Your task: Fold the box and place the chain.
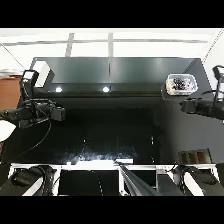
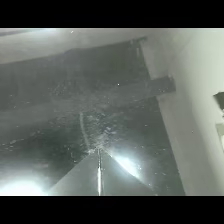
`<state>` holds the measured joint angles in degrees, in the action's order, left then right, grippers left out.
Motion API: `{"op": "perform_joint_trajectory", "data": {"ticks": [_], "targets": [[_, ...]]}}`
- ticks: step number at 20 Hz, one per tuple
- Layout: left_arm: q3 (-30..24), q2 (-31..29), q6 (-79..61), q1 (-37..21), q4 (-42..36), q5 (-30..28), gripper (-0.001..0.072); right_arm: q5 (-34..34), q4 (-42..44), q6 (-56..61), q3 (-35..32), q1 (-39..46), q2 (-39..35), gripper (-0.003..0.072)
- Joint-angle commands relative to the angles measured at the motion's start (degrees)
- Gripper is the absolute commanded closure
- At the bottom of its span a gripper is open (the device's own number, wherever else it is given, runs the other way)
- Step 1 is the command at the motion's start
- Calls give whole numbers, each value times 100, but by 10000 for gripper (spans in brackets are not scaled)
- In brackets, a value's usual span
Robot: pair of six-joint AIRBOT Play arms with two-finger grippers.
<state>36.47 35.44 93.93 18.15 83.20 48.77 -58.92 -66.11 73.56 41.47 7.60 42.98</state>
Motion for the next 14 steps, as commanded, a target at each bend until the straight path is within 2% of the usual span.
{"op": "perform_joint_trajectory", "data": {"ticks": [1,14], "targets": [[-166,-111,568,96,645,-133,688,490,643,-284,-20,-68,496,664],[-166,-85,557,101,612,-210,682,369,603,-282,-20,-81,483,664]]}}
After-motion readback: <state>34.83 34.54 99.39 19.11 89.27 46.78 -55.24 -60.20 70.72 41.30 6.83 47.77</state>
